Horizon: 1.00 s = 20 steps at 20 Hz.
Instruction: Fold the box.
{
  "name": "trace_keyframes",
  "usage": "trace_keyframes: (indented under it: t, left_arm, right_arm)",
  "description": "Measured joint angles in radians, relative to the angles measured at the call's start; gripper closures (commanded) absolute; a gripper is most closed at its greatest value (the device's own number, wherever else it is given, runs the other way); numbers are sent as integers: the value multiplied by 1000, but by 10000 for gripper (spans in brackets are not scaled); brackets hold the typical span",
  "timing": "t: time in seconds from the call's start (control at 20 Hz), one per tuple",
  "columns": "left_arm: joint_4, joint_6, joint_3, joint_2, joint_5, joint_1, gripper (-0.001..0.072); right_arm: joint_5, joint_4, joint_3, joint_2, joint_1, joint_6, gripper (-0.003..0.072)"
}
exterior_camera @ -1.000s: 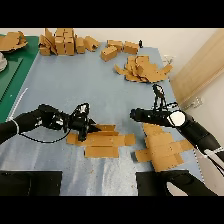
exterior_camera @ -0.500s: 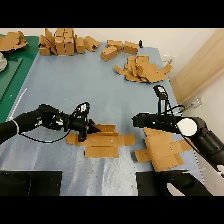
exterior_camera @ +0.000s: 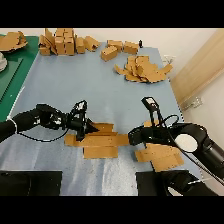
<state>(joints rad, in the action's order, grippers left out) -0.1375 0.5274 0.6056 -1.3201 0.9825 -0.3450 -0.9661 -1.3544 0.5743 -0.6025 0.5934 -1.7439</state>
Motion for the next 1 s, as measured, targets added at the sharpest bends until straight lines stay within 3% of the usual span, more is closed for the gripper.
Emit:
trace_keyframes:
  t: [0.45,0.75,0.8,0.85,0.9,1.0]
  left_arm:
    - [4,-1,0,0,4,1,697]
    - [6,-1,0,0,4,1,697]
    - [6,-2,0,0,4,1,697]
    - [6,-2,0,0,5,1,698]
    - [6,-2,0,0,5,1,698]
    - [6,-2,0,0,5,1,697]
  right_arm:
    - [-18,-303,-5,3,293,-80,686]
    - [-13,-365,-39,2,754,-124,684]
    - [-9,-391,-56,-4,833,-141,596]
    - [-2,-432,-77,-15,900,-155,372]
    - [10,-479,-100,-30,945,-164,211]
    - [46,-583,-143,-75,993,-177,194]
